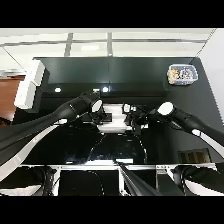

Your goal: Fold the box and place the chain.

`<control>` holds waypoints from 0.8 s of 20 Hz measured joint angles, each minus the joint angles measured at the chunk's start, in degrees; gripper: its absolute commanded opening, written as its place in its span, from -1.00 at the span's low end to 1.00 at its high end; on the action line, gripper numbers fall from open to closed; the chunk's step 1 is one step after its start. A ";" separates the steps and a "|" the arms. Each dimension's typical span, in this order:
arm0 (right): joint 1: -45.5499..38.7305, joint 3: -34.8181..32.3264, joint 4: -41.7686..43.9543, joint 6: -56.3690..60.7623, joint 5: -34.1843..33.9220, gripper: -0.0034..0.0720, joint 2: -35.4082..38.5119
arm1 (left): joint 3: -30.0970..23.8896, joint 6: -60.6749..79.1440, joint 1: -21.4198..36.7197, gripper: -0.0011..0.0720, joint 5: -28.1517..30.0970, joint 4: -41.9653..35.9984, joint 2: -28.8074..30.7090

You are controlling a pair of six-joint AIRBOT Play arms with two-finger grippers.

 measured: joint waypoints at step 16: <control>-4.26 2.40 -5.51 22.86 7.34 -0.85 3.21 | 0.00 -0.13 0.00 -0.90 0.04 -0.15 0.00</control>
